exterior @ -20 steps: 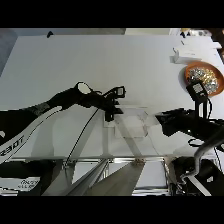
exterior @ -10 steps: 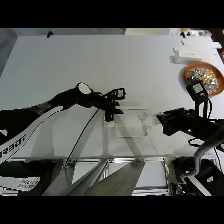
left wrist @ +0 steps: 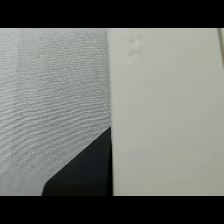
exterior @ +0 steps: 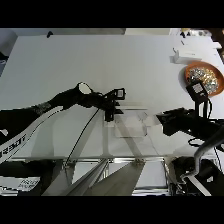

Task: Fold the box and place the chain.

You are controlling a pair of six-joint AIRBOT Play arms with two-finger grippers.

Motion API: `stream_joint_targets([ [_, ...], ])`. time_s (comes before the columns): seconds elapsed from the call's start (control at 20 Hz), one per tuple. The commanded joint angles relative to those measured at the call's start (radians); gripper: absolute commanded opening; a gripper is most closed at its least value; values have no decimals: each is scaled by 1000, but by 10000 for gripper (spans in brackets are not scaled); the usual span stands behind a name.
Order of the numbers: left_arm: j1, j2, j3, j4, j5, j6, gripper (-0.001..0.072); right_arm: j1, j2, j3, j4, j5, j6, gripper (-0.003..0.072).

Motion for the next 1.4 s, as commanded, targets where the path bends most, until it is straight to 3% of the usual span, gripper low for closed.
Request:
stream_joint_targets([
  [0.0, -1, -1, 0, 2, 0, 0, 10, 1, 1, 0, 6, 0, -84, 265],
  [0.05, -1, -1, 0, 2, 0, 0, 10, 1, 1, 0, 9, 0, -143, 162],
  [0.2, -1, -1, -1, 2, 0, 0, 10, 0, -5, -13, 68, -4, -365, 15],
  [0.5, -1, -1, -1, 2, 0, 0, 10, 1, -148, -28, 303, 55, -658, 15],
  [0.7, -1, -1, 0, 2, 0, 0, 10, 0, -255, -32, 315, 118, -669, 15],
  [0.85, -1, -1, 0, 2, 0, 0, 10, 11, -254, -68, 293, 109, -740, 16],
  [0.95, -1, -1, 0, 2, 0, 0, 10, 68, -229, -71, 203, 65, -747, 18],
  [1.0, -1, -1, -1, 2, 0, 0, 10, 104, -213, -71, 164, 34, -746, 70],
  [1.1, -1, -1, 0, 2, 0, 0, 10, 168, -200, -79, 131, -49, -747, 403],
  [1.15, -1, -1, 0, 2, 0, 0, 10, 193, -201, -92, 124, -99, -747, 503],
  [1.3, -1, -1, -1, 2, 0, 0, 10, 255, -201, -170, 66, -245, -856, 692],
  [1.35, -2, -1, 0, 2, 0, 0, 10, 264, -201, -196, 47, -269, -909, 692],
])
